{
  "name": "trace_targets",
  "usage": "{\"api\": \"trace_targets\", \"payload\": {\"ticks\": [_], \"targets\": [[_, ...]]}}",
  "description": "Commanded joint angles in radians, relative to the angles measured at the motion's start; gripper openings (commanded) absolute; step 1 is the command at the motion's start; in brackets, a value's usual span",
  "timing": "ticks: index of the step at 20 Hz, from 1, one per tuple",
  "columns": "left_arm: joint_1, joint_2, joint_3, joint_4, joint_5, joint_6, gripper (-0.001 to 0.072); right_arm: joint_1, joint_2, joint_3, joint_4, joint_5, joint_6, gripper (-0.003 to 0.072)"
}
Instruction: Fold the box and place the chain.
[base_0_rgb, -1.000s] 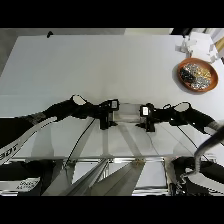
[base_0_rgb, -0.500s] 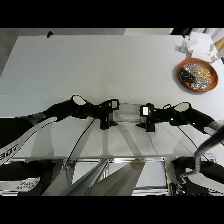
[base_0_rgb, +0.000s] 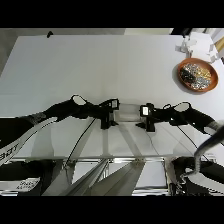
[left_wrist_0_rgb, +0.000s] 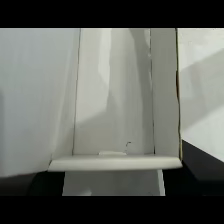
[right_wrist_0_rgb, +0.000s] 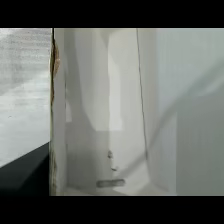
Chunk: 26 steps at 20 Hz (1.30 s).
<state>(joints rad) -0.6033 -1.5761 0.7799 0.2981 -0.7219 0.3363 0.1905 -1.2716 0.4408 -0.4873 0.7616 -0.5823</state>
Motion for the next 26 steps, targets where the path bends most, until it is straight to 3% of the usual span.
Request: {"api": "trace_targets", "payload": {"ticks": [1, 4, 10, 12, 15, 19, 21, 26], "targets": [[0.001, 0.001, 0.0, 0.013, -0.015, 0.004, 0.0138, 0.0, 0.014, 0.0, 0.016, 0.023, 0.056, 0.0711], [0.001, 0.001, 0.0, 0.013, -0.015, 0.004, 0.0138, 0.0, 0.086, 0.0, -0.071, 0.013, 0.134, 0.0711], [0.001, 0.001, 0.0, 0.013, -0.015, 0.004, 0.0138, 0.0, 0.225, 0.0, -0.42, 0.089, 0.465, 0.0699], [0.001, 0.001, 0.0, 0.013, -0.015, 0.004, 0.0138, 0.0, 0.28, 0.0, -0.525, 0.118, 0.552, 0.064], [0.001, 0.001, 0.0, 0.013, -0.015, 0.004, 0.0138, 0.0, 0.38, 0.0, -0.583, 0.113, 0.647, 0.0634], [0.001, 0.001, 0.0, 0.012, -0.015, 0.004, 0.0138, 0.001, 0.487, 0.0, -0.424, 0.123, 0.668, 0.0289], [0.001, 0.001, 0.0, 0.013, -0.015, 0.004, 0.0138, 0.001, 0.498, 0.0, -0.217, 0.111, 0.635, 0.0015], [0.001, 0.001, 0.0, 0.013, -0.016, 0.004, 0.0138, 0.001, 0.38, 0.0, 0.281, -0.076, 0.466, 0.0015]]}}
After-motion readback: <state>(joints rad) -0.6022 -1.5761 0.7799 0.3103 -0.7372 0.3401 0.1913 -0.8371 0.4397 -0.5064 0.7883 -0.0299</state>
